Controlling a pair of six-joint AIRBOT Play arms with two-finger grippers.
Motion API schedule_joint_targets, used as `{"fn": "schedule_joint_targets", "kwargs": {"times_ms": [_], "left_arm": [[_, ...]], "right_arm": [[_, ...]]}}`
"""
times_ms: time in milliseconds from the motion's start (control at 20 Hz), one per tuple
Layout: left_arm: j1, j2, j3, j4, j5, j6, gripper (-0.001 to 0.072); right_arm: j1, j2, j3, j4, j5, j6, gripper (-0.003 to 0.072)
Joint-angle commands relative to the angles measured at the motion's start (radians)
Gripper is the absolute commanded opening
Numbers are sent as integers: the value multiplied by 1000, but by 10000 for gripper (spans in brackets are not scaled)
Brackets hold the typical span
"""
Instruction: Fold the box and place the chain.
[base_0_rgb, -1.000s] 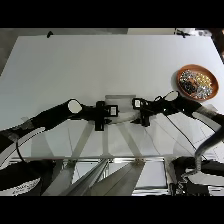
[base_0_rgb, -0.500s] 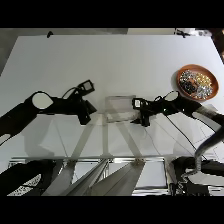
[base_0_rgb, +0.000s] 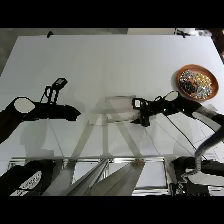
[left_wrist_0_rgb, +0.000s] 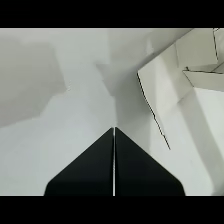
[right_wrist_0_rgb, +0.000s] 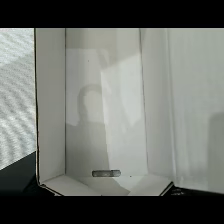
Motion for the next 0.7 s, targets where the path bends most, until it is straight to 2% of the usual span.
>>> {"fn": "schedule_joint_targets", "kwargs": {"times_ms": [0, 250, 650], "left_arm": [[-24, -79, -11, -91, -10, -95, 1], [-107, -235, -11, -175, 108, -95, 1], [-174, -261, -11, -225, 159, -81, 1]], "right_arm": [[0, 0, 0, 0, 0, 0, 534], [0, 0, 0, 0, 0, 0, 534], [0, 0, 0, 0, 0, 0, 534]]}}
